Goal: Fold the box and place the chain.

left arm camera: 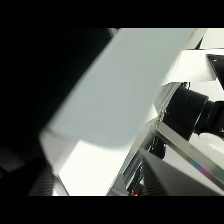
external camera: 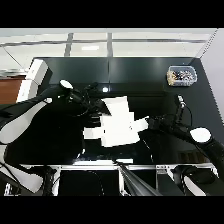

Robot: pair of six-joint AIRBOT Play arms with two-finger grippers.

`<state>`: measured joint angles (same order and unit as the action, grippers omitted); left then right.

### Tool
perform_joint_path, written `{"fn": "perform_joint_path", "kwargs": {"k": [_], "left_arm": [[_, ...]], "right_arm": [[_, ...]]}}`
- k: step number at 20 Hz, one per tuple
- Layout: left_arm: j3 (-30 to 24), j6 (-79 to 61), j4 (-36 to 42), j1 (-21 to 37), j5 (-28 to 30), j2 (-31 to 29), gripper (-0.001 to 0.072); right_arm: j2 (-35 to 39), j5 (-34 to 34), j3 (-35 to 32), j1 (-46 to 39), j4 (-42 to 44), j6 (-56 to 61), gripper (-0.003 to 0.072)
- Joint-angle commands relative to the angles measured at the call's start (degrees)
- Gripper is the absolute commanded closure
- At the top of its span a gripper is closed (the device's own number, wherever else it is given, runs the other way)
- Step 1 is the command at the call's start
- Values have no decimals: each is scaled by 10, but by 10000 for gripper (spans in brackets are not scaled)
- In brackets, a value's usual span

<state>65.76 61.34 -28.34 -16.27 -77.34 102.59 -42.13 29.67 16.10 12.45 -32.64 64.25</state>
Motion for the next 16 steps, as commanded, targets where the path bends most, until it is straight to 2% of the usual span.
{"fn": "perform_joint_path", "kwargs": {"k": [1,2,4,6,9,11,13,15,16], "left_arm": [[35,-45,-6,-9,-63,30,275],[46,-46,-20,-12,-74,38,330],[63,-60,-61,-16,-85,43,379],[73,-94,-77,-17,-104,43,471],[77,-122,-82,-17,-119,43,494],[77,-137,-101,-17,-121,43,615],[77,-161,-102,-17,-134,43,626],[77,-181,-102,-17,-140,43,683],[77,-193,-102,-17,-145,43,683]], "right_arm": [[0,0,0,1,0,0,662],[0,1,0,1,0,0,662],[0,1,0,1,0,0,662],[0,1,0,1,0,0,662],[0,1,0,1,-1,0,662],[0,1,0,1,-4,0,662],[0,1,0,1,-4,0,662],[0,1,0,1,-4,0,662],[0,1,0,1,-4,0,662]]}}
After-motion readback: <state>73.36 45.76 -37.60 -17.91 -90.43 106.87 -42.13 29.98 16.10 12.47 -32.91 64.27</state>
